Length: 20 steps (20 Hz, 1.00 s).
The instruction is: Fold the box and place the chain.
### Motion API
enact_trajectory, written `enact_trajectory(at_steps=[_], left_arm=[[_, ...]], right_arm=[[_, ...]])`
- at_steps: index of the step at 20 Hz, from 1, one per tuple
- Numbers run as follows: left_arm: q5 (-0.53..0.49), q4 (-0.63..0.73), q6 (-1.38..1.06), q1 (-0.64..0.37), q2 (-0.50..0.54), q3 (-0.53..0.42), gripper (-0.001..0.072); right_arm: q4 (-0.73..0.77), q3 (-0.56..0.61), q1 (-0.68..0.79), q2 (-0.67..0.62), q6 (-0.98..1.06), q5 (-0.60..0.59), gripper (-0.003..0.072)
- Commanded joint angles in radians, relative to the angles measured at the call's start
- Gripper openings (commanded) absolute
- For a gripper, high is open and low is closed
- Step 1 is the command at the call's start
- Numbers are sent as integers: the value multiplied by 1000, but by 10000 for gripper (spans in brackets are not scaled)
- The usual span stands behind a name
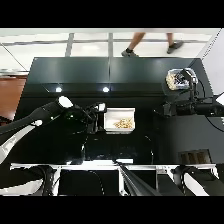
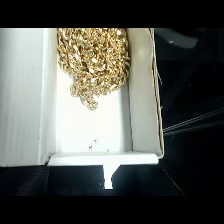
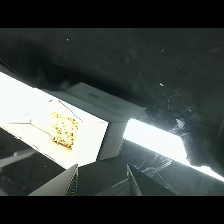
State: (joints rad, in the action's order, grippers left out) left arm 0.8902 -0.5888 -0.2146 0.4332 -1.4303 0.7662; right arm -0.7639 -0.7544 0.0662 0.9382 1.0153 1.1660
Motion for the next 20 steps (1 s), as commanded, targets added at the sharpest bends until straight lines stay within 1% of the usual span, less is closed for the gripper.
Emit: enact_trajectory(at_steps=[1, 2, 3, 4, 5, 6, 7, 8, 9, 10, 13, 15, 17, 19, 20], left_arm=[[-2, 26, -1, 2, -1, 1, 710], [-4, 25, -1, 2, -1, 1, 691], [-19, 25, -1, 2, -2, 1, 686], [-35, 25, -1, 4, -2, 2, 639], [-47, 23, -1, 8, -2, 2, 548], [-47, 22, -1, 10, -2, 2, 503], [-45, 21, 0, 14, -2, 2, 486], [-45, 21, 0, 16, -2, 2, 486], [-46, 21, -1, 22, -2, 2, 486], [-47, 21, -1, 24, -2, 2, 486], [-49, 21, 0, 28, -2, 2, 486], [-48, 21, 0, 27, -1, 2, 486], [-48, 21, 0, 27, -1, 2, 486], [-48, 21, 0, 27, -1, 2, 486], [-48, 21, 0, 27, -1, 2, 486]], right_arm=[[0, 1, -3, -1, -1, -9, 368], [0, 1, -12, -1, -1, -34, 368], [-1, 1, -27, -1, -1, -71, 368], [0, 1, -47, 0, -1, -120, 368], [0, 1, -71, 0, 1, -173, 369], [0, 1, -105, 2, 18, -238, 450], [1, 1, -137, 7, 48, -298, 667], [3, 0, -178, 18, 51, -369, 717], [3, -3, -216, 38, 51, -450, 717], [4, -17, -243, 68, 52, -500, 716], [27, -68, -322, 192, 35, -515, 714], [26, -68, -373, 250, -59, -492, 708], [27, -68, -393, 267, -111, -428, 708], [17, -96, -382, 248, -137, -334, 709], [0, -115, -375, 237, -190, -284, 709]])
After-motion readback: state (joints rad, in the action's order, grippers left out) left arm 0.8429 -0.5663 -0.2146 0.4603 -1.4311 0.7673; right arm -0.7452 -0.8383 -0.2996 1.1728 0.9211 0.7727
